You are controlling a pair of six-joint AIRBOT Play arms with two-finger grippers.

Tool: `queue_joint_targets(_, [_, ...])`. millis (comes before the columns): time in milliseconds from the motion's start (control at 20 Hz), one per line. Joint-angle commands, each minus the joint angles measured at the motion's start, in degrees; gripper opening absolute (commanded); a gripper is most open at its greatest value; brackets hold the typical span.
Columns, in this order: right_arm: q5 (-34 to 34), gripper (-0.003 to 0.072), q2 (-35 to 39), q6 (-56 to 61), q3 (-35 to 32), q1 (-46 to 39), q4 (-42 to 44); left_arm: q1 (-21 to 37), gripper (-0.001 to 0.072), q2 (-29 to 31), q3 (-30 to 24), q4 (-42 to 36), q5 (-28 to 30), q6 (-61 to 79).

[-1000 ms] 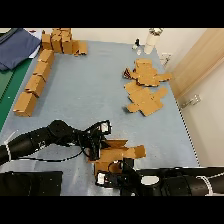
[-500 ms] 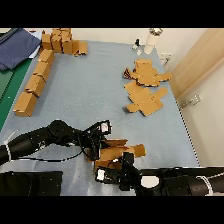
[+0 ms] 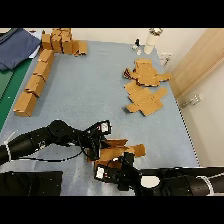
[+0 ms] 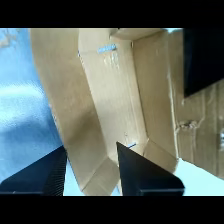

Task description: Fold the box.

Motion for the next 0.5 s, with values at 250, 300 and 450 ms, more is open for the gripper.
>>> queue_joint_targets(250, [-4.3,0.0717,8.1,0.5,0.3,-3.6,3.1,0.0,0.0012,0.0,0.1,0.0,0.0,0.0])
queue_joint_targets(300, [-3.8,0.0717,9.5,-1.8,-0.3,-4.6,3.7,0.0,0.0012,0.0,0.1,0.0,0.0,0.0])
queue_joint_targets(450, [0.6,0.0717,10.5,-2.8,-3.3,-6.0,4.0,0.0,0.0012,0.0,0.0,0.0,0.0,0.0])
